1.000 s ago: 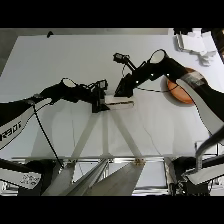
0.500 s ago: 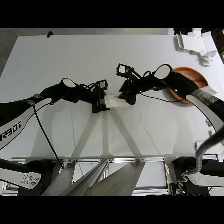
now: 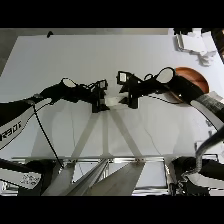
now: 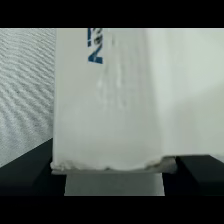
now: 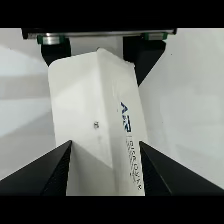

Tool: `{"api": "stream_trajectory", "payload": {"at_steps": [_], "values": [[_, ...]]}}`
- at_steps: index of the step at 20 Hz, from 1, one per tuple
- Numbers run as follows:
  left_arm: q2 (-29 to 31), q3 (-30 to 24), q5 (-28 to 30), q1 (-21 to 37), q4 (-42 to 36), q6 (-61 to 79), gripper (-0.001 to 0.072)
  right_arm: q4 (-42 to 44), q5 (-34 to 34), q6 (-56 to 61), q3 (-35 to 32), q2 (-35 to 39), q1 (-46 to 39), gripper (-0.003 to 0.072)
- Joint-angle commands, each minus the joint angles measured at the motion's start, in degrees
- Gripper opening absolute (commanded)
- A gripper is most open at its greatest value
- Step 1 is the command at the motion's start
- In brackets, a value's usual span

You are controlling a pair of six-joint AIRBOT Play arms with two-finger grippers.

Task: Fold the box and place the chain.

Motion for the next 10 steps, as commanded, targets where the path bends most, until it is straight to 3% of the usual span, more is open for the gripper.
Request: {"api": "stream_trajectory", "payload": {"at_steps": [1,4,7,10], "values": [[0.0,0.0,0.0,0.0,0.0,0.0,0.0321,-0.2,-8.6,-3.4,-3.2,0.2,1.2,0.0496],[0.0,0.0,0.0,0.0,0.0,0.0,0.0321,-0.5,-12.0,-3.3,-3.2,0.4,1.2,0.0489],[0.0,0.0,0.0,0.0,0.0,0.0,0.0321,-1.2,-11.4,-3.3,-3.2,2.1,1.2,0.0353],[0.0,0.0,0.0,0.0,0.0,0.0,0.0321,-1.2,-11.4,-3.3,-3.2,3.5,1.2,0.0321]]}}
